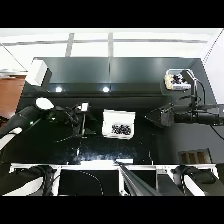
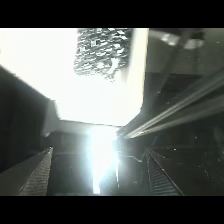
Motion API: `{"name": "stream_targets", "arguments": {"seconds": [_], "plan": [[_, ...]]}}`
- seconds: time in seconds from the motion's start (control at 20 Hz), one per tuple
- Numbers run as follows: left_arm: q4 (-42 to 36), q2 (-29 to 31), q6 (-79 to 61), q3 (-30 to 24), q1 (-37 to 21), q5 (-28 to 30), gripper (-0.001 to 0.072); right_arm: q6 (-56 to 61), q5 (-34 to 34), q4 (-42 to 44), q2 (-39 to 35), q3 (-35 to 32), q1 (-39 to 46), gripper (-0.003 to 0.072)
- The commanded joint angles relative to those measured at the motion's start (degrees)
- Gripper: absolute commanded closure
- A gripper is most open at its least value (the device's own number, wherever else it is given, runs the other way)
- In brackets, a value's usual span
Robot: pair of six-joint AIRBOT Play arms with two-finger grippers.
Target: Fold the box and place the chain.
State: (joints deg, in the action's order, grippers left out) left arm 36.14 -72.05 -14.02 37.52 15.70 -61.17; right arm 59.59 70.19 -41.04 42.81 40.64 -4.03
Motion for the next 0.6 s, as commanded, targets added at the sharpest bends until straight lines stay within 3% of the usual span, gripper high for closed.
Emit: {"name": "stream_targets", "arguments": {"seconds": [0.0,0.2,0.55], "plan": [[-0.61,-5.81,-6.69,1.16,1.29,-1.84,-0.0004,0.00,-0.76,0.00,-0.04,0.04,-0.02,0.0036],[-2.78,-6.27,-7.02,1.33,2.10,0.98,-0.0004,-0.02,-1.01,0.00,-0.04,0.04,-0.02,0.0036],[-3.87,-8.37,-6.99,3.78,3.63,0.17,-0.0003,-0.02,-1.29,0.00,-0.04,0.04,-0.02,0.0036]]}}
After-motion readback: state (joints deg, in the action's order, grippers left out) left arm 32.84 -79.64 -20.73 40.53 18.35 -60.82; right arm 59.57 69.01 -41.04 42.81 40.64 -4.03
